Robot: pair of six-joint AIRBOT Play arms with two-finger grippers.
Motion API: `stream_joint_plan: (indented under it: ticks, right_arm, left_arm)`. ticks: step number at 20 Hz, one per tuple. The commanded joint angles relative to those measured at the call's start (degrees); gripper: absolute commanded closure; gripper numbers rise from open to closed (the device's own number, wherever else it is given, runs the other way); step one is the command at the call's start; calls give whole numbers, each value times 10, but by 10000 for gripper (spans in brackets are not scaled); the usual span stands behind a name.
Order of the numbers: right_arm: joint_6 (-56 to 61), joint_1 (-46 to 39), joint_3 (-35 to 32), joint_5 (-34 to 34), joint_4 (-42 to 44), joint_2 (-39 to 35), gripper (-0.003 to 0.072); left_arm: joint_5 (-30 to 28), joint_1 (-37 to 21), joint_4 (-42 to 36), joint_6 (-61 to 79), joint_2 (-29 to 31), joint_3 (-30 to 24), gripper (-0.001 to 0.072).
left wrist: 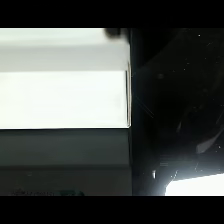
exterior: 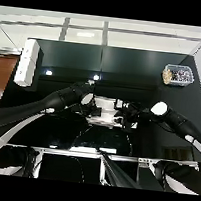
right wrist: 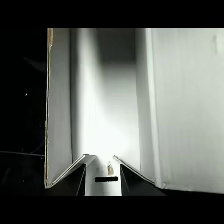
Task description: Fold the box and place the chain.
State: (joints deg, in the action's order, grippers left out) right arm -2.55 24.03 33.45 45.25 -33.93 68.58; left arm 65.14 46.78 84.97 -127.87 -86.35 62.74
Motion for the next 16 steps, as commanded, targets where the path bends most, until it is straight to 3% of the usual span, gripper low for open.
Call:
stream_joint_plan:
  ticks: [1,3,5,6,7,8,9,12,16]
  right_arm:
    - [0,2,0,-4,28,11,445]
    - [0,1,0,-5,39,16,260]
    - [0,1,-1,0,39,17,410]
    - [4,1,-1,0,41,17,286]
    - [17,1,-1,0,38,17,320]
    - [40,1,-1,1,29,17,473]
    - [76,1,-1,9,15,17,673]
    - [304,-27,6,42,-28,-1,670]
    - [471,-152,44,182,-108,-56,670]
  left_arm:
    - [-2,0,-2,0,0,0,681]
    - [-2,0,-2,1,0,0,681]
    - [-2,0,-2,0,0,0,681]
    - [-2,0,-2,1,0,0,681]
    - [-2,0,-2,1,0,0,681]
    - [-2,0,-2,1,0,0,681]
    - [-1,0,-2,2,0,0,681]
    - [3,-1,-2,-4,0,1,684]
    - [18,-1,1,-49,0,1,684]
